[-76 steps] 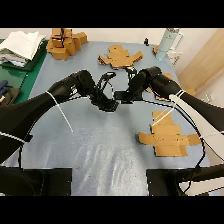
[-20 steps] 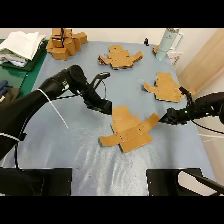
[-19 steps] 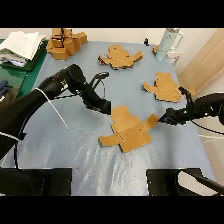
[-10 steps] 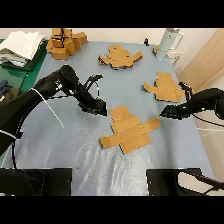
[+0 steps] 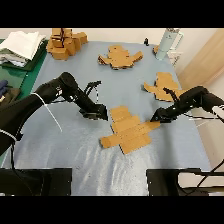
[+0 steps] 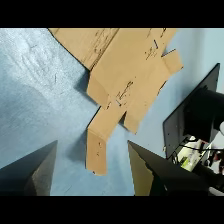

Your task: Fold the box.

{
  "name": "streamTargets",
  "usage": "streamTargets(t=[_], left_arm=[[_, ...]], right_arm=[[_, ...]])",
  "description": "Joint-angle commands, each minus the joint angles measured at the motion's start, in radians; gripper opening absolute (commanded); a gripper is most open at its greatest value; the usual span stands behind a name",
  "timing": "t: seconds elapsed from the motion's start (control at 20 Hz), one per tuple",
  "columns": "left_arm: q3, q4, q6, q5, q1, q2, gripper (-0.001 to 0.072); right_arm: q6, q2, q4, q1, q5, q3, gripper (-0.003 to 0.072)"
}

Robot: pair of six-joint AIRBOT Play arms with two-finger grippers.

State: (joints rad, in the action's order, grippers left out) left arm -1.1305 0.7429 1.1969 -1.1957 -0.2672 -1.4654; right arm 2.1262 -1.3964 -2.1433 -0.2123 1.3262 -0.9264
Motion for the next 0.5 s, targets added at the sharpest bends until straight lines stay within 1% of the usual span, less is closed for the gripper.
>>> streamTargets(t=[0.0,0.15,0.2,0.25,0.4,0.45], left_arm=[[0.003,-0.05,-0.014,0.029,-0.001,-0.001,0.0644],[-0.015,-0.094,-0.076,-0.012,0.0,0.009,0.0643],[-0.014,-0.09,-0.093,-0.016,0.0,0.03,0.0609],[-0.013,-0.084,-0.114,-0.017,0.001,0.056,0.0587],[0.014,-0.021,-0.111,-0.013,0.001,0.165,0.0587],[0.038,0.002,-0.104,-0.007,0.001,0.202,0.0587]], right_arm=[[0.021,-0.028,-0.027,0.03,0.023,-0.003,0.0352],[0.021,-0.038,-0.027,0.062,0.015,-0.003,0.0351],[0.021,-0.039,-0.026,0.073,0.016,-0.003,0.0341],[0.021,-0.04,-0.027,0.085,0.019,-0.003,0.0338],[0.02,-0.04,-0.034,0.111,0.018,-0.002,0.0325],[0.021,-0.04,-0.033,0.119,0.018,0.004,0.0269]])
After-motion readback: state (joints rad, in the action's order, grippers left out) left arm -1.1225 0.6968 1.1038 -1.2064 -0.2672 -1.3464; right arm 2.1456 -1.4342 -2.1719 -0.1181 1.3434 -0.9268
